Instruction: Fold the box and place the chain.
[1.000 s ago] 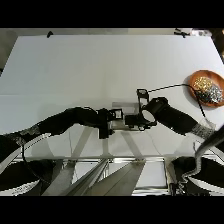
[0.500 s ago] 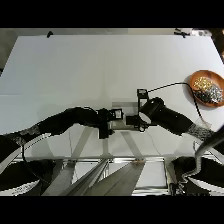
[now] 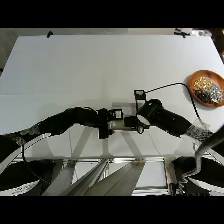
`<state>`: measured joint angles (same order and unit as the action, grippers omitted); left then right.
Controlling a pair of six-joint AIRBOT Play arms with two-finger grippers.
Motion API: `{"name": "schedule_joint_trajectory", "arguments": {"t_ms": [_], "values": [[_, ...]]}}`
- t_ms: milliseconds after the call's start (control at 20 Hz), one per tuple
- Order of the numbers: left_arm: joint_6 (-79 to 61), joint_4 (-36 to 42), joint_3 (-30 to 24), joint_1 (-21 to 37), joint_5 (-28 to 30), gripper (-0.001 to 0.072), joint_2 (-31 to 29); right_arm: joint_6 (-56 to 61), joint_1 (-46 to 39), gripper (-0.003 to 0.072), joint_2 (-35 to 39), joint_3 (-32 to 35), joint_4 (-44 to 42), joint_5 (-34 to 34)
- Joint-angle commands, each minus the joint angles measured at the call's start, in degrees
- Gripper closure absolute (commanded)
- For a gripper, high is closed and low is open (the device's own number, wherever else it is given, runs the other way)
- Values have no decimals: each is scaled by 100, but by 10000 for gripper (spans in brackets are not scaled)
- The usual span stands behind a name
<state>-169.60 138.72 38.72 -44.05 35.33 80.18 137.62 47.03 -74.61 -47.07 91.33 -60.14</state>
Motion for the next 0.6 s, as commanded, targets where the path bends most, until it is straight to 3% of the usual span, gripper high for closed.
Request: {"name": "schedule_joint_trajectory", "arguments": {"t_ms": [0,100,250,400,550], "values": [[7,9,0,2,0,572,0,-7,24,408,-13,7,125,-46],[7,7,0,2,-2,572,0,-7,131,375,-118,7,302,-48],[9,7,0,2,-2,572,0,-11,157,395,-304,7,348,-57],[7,7,0,2,0,572,0,-190,157,671,-315,7,448,-79],[7,7,0,2,0,572,0,-411,157,671,-315,7,490,-76]]}}
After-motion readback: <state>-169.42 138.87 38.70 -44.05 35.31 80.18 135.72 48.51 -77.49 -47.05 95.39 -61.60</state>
